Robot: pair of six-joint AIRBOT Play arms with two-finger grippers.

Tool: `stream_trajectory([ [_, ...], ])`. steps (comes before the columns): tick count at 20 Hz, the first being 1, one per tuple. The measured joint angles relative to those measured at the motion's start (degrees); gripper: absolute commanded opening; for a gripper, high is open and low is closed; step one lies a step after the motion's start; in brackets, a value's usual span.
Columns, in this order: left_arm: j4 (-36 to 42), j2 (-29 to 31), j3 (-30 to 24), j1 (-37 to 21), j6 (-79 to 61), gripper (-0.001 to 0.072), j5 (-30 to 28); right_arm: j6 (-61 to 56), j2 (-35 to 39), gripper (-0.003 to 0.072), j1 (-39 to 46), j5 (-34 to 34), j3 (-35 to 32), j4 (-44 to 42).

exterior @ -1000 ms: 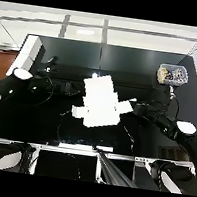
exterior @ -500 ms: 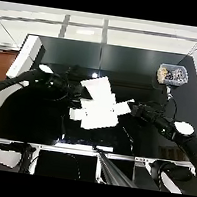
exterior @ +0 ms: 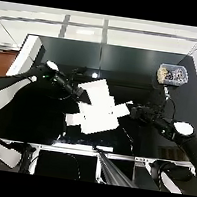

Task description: Fold the box and place the chain.

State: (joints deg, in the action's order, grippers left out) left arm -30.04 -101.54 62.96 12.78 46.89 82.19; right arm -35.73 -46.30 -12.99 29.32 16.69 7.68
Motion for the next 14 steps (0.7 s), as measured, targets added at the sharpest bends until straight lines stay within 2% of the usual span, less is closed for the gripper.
stream_trajectory([
  [1,-0.8,-0.1,0.2,0.0,-0.1,0.0345,0.8,0.0,0.0,0.0012,0.0,0.1,0.0,0.1],
  [2,-1.9,-0.1,0.5,0.0,-0.2,0.0317,1.2,0.0,0.0,0.0012,0.0,0.1,0.0,0.2],
  [3,-2.7,-0.2,0.6,0.2,-0.2,0.0214,1.4,0.0,0.0,0.0012,0.0,0.1,0.0,0.2],
  [4,-3.8,-0.2,0.7,0.5,-0.3,0.0161,1.8,0.0,0.0,0.0012,0.0,0.1,0.0,0.2],
  [6,-5.1,-0.2,0.9,1.2,-1.0,0.0146,2.0,0.0,0.0,0.0012,0.0,0.2,0.0,0.3],
  [8,-6.0,-0.2,0.9,1.8,-1.7,0.0043,1.9,0.0,0.0,0.0012,0.0,0.2,0.0,0.7],
  [9,-6.0,-0.2,1.0,2.0,-2.4,0.0039,2.1,0.0,0.0,0.0015,0.0,0.3,0.0,0.8],
  [10,-6.1,-0.2,1.0,2.2,-2.5,0.0024,2.0,0.0,0.0,0.0182,0.0,0.6,0.0,1.1],
  [11,-6.6,-0.2,1.0,2.3,-2.8,0.0024,2.0,0.0,0.0,0.0471,0.0,0.5,0.0,1.1],
  [12,-6.8,-0.2,1.0,2.3,-2.8,0.0023,1.8,0.0,0.0,0.0640,0.0,0.2,0.0,1.2],
  [14,-6.9,-0.2,1.2,2.4,-3.1,0.0021,1.9,0.0,0.0,0.0638,0.3,0.4,0.2,1.9],
])
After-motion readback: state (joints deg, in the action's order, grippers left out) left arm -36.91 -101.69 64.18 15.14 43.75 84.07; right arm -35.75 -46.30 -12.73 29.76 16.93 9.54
